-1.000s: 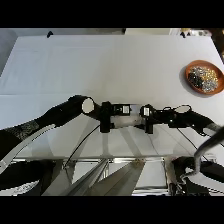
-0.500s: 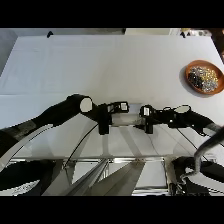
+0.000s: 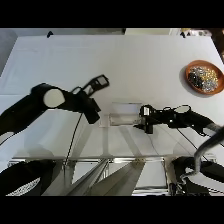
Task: Fold the box and place the chain.
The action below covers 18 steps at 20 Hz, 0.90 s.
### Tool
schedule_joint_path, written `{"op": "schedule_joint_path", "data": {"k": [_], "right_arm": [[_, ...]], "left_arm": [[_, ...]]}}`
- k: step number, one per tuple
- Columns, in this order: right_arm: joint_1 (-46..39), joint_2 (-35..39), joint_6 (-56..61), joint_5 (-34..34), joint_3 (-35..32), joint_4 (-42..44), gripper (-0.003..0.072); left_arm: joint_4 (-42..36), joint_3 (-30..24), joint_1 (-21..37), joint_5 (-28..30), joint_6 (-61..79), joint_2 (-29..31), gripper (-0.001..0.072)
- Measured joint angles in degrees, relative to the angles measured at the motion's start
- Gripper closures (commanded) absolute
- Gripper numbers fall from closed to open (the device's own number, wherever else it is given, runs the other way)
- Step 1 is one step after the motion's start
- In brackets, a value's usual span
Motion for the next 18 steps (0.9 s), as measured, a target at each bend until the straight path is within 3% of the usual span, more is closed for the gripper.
{"op": "schedule_joint_path", "data": {"k": [3, 7, 12, 18], "right_arm": [[0.0, 0.0, -0.02, 0.0, 0.0, 0.0, 0.0329], [0.0, 0.0, -0.02, 0.02, 0.0, -0.02, 0.0329], [0.0, 0.02, -0.02, 0.02, 0.0, -0.04, 0.0329], [0.0, 0.02, -0.04, 0.04, 0.0, -0.04, 0.0329]], "left_arm": [[-1.55, -4.83, 3.43, 0.04, -8.94, 0.52, 0.0706], [-7.65, -10.67, 6.19, 4.79, -14.27, -2.86, 0.0706], [-17.53, -12.61, 7.08, 8.35, -16.15, -9.35, 0.0707], [-21.88, -13.0, 7.21, 9.03, -16.7, -13.4, 0.0707]]}}
